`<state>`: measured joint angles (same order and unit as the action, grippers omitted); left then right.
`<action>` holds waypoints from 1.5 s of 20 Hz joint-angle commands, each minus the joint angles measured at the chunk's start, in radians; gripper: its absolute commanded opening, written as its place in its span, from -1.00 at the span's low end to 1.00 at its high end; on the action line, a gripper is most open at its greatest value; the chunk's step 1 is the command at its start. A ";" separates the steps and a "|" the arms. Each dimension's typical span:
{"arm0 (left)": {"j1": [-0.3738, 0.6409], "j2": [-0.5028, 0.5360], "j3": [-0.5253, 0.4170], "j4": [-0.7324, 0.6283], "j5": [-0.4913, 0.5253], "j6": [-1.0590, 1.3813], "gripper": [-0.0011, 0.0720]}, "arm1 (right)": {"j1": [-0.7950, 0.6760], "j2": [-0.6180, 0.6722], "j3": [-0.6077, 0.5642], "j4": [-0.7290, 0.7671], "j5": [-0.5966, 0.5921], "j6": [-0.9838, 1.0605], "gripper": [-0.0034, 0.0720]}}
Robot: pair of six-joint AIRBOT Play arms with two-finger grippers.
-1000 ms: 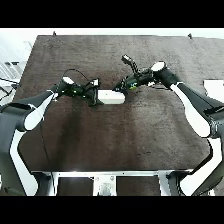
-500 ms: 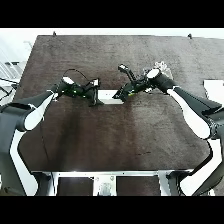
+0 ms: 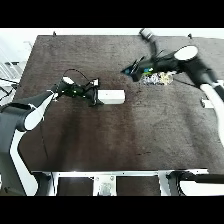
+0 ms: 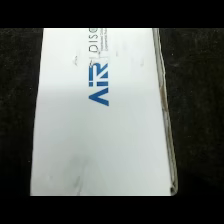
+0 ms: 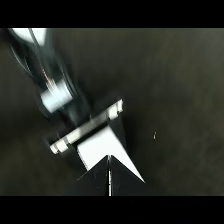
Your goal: Fold the box and place the chain.
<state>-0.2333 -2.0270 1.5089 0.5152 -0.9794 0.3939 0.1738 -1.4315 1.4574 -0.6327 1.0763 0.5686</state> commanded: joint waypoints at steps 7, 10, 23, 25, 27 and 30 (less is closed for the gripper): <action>0.040 0.110 0.023 -0.044 -0.106 -0.135 -0.92 | -0.155 0.299 -0.214 0.011 -0.014 0.082 -0.88; 0.102 0.207 0.022 -0.040 -0.169 -0.264 -0.93 | -0.188 0.311 -0.218 0.012 -0.010 0.113 -0.88; 0.574 0.326 0.019 0.030 0.018 -0.754 -0.93 | -0.188 0.312 -0.236 0.013 -0.010 0.184 -0.88; 0.623 0.326 0.019 0.069 0.112 -0.820 -0.94 | -0.188 0.312 -0.258 0.017 -0.011 0.184 -0.88; 0.649 0.326 0.019 0.174 0.215 -0.874 -0.94 | -0.188 0.312 -0.280 0.027 -0.014 0.184 -0.89; 0.657 0.326 -0.006 0.282 0.347 -0.924 -0.94 | -0.181 0.311 -0.304 0.055 -0.028 0.184 -0.88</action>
